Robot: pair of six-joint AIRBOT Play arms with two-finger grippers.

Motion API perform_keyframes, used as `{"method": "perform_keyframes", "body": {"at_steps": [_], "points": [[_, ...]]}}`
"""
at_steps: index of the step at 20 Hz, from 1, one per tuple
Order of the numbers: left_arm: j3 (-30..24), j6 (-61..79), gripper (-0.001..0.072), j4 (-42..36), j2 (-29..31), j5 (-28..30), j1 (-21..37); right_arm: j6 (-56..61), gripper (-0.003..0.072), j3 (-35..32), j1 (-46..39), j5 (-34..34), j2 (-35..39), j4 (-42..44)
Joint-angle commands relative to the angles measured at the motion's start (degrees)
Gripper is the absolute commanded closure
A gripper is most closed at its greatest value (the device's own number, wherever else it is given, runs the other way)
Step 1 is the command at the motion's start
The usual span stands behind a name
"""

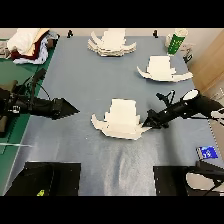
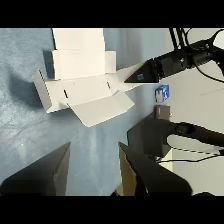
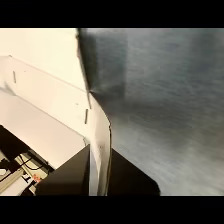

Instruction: Fold the box.

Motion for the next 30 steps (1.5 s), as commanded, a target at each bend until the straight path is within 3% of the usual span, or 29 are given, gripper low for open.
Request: {"method": "perform_keyframes", "body": {"at_steps": [1, 5, 8, 11, 17, 21, 26, 30], "points": [[-0.09, -0.83, 0.0231, -0.22, 0.02, 0.98, -0.33, -8.44, 0.0686, 0.20, 0.17, -1.68, -1.46, 7.43], [-0.09, -0.79, 0.0231, -0.55, 0.04, 10.16, -0.33, -14.88, 0.0685, -3.43, 3.61, -3.19, 1.62, 6.78], [-0.11, -0.04, 0.0230, 2.56, -0.74, 9.16, -0.33, -17.77, 0.0685, -11.34, 10.03, -17.14, 11.06, 4.52], [-0.11, 2.16, 0.0229, 2.64, -6.69, 8.24, -0.33, -17.33, 0.0685, -13.40, 14.93, -23.45, 15.89, 1.01], [0.22, 18.86, 0.0229, -10.67, -27.17, 4.39, -1.20, -14.40, 0.0684, -13.40, 21.20, -25.77, 17.05, 0.00], [3.96, 23.15, 0.0230, -9.46, -36.83, 4.42, -7.56, -13.42, 0.0684, -13.38, 21.99, -26.47, 17.05, -0.02], [8.02, 23.85, 0.0230, -7.45, -44.92, 5.88, -15.02, -12.98, 0.0684, -13.38, 21.99, -26.86, 17.05, -0.20], [11.72, 26.73, 0.0233, -6.80, -46.90, 3.37, -18.27, -12.96, 0.0684, -13.38, 21.99, -26.84, 17.05, -0.63]]}}
